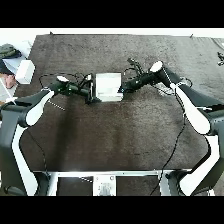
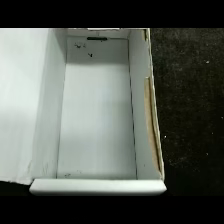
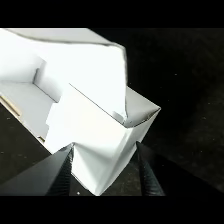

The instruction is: Fold the box and place the chain.

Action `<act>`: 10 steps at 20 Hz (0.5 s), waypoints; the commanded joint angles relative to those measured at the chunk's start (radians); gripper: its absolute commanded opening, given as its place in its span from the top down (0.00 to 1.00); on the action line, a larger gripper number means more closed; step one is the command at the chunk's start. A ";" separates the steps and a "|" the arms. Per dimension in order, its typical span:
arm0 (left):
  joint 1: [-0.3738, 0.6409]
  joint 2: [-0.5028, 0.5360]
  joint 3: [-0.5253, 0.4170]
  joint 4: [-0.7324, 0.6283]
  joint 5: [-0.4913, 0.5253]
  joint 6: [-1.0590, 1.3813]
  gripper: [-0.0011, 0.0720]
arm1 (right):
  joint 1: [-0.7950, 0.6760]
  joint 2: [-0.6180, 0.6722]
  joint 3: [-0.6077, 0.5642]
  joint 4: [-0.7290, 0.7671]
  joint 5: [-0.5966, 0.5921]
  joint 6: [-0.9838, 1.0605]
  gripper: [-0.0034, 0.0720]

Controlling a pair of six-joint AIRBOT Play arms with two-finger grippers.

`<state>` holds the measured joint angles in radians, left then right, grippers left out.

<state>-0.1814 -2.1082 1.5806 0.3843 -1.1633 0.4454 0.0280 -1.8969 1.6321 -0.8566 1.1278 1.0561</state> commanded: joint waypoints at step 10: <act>0.000 0.000 0.000 0.000 0.000 0.000 0.43 | 0.132 -0.003 0.039 -0.334 -0.097 0.233 0.36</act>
<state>-0.1814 -2.1082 1.5806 0.3843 -1.1637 0.4454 0.1307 -1.8977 1.6684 -1.0859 1.0523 1.2201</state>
